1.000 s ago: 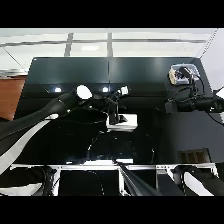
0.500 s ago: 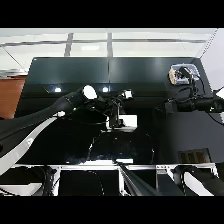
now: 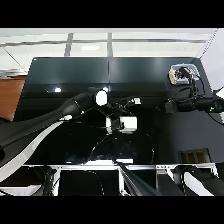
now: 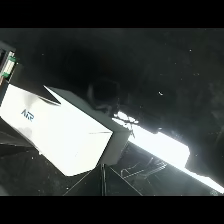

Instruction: Fold the box and place the chain.

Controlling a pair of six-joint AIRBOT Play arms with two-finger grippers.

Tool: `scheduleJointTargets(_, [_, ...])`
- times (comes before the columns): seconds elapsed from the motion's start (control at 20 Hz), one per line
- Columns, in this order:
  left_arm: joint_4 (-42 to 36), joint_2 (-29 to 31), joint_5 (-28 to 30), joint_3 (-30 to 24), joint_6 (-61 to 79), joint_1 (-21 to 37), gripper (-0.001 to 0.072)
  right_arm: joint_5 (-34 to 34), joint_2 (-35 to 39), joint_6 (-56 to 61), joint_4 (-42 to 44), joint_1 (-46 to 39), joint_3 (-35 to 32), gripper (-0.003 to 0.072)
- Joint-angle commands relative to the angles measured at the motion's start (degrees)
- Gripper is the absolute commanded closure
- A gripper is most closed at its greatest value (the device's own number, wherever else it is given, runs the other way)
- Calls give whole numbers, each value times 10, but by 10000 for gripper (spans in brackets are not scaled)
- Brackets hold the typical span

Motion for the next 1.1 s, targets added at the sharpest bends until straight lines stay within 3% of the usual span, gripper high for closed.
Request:
scheduleJointTargets(0.0, [73,-2,-22,12,-77,-21,28,-6,0,0,-1,0,1,669])
scheduleJointTargets(0.05, [83,-2,-23,12,-91,-23,84,-6,0,0,-1,0,1,669])
scheduleJointTargets(0.1, [103,-2,-29,16,-106,-24,279,-5,0,1,-1,0,1,669])
scheduleJointTargets(0.15, [123,-1,-42,24,-120,-23,392,-5,0,1,-1,0,1,669])
scheduleJointTargets(0.2, [146,2,-55,35,-138,-20,439,-6,0,1,-1,0,1,669])
scheduleJointTargets(0.4, [191,37,-103,91,-193,42,439,-5,0,1,-1,0,1,669])
scheduleJointTargets(0.6, [205,53,-136,155,-259,188,438,-5,0,1,0,0,1,669])
scheduleJointTargets(0.85, [199,43,-16,171,-343,430,437,-5,0,16,0,0,1,669])
scheduleJointTargets(1.05, [184,-25,-8,229,-341,572,437,-5,0,19,0,0,1,668])
